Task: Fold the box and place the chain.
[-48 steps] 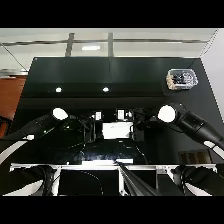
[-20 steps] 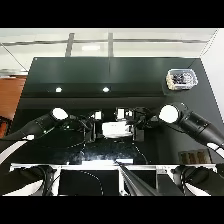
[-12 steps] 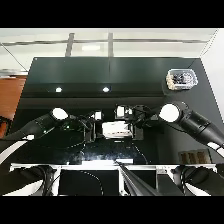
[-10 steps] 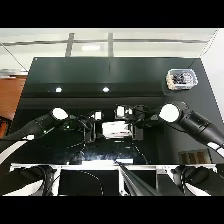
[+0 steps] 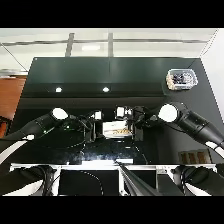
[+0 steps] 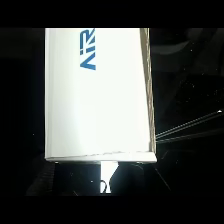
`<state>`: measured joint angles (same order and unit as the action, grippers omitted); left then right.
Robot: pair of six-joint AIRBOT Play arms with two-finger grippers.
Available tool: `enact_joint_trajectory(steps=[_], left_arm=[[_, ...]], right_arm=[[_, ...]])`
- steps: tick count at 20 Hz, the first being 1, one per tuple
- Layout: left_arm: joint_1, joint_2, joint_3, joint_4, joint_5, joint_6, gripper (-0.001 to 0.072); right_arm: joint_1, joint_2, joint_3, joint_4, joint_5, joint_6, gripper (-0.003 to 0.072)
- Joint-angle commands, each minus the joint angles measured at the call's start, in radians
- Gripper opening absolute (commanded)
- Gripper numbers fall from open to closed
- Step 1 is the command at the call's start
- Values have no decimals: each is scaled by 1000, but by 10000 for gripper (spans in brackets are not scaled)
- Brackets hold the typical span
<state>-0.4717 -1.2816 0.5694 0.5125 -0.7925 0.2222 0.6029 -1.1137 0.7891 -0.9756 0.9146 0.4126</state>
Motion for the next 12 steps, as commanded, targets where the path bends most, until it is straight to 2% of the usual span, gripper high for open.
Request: enact_joint_trajectory(steps=[1, 3, 4, 5, 12], left_arm=[[-1, 0, 0, 0, 0, 2, 405], [-1, 0, 0, 0, 0, 2, 405], [-1, 0, 0, 0, 0, 2, 405], [-1, 0, 0, 0, 0, 2, 405], [-1, 0, 0, 0, 0, 2, 405]], right_arm=[[1, -7, -1, 8, -2, 2, 68], [0, -7, -1, 8, 5, 2, 69], [1, -6, -1, 9, 8, 2, 96], [0, -6, -1, 15, 8, 2, 171], [0, -5, 3, 18, 3, 2, 173]])
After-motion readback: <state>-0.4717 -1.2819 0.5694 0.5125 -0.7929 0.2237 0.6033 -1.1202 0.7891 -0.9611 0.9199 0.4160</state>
